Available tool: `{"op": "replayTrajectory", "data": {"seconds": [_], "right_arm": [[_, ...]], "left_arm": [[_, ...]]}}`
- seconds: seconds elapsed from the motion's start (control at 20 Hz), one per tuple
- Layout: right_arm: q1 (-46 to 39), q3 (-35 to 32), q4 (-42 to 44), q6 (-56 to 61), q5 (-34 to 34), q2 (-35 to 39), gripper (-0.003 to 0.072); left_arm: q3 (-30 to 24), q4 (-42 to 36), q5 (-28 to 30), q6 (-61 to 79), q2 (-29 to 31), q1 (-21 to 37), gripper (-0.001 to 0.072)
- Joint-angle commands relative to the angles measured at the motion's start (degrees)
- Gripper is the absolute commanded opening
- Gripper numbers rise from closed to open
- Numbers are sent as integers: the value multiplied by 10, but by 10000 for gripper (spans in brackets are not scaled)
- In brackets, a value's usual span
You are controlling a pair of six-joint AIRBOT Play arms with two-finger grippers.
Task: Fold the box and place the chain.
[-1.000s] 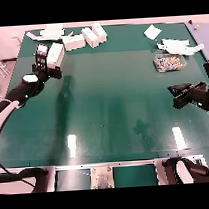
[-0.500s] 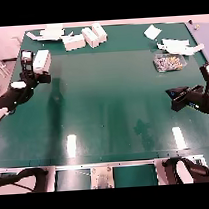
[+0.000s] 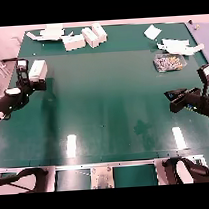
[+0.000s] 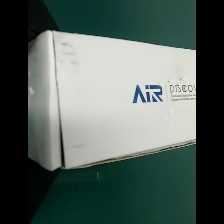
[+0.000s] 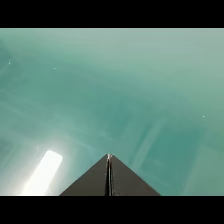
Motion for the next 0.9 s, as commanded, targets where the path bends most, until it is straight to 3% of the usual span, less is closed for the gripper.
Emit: {"op": "replayTrajectory", "data": {"seconds": [0.0, 0.3, 0.8, 0.85], "right_arm": [[0, 0, 7, 0, 1, 0, 9], [0, 0, 7, 0, 1, 0, 9], [0, 0, 7, 0, 0, 0, 9], [0, 0, 7, 0, 0, 0, 9]], "left_arm": [[-2, 1, -9, 12, -18, 7, 18], [40, 0, -23, 21, -52, 7, 18], [58, -2, -28, 35, -69, 7, 25], [58, -2, -28, 35, -69, 7, 228]]}}
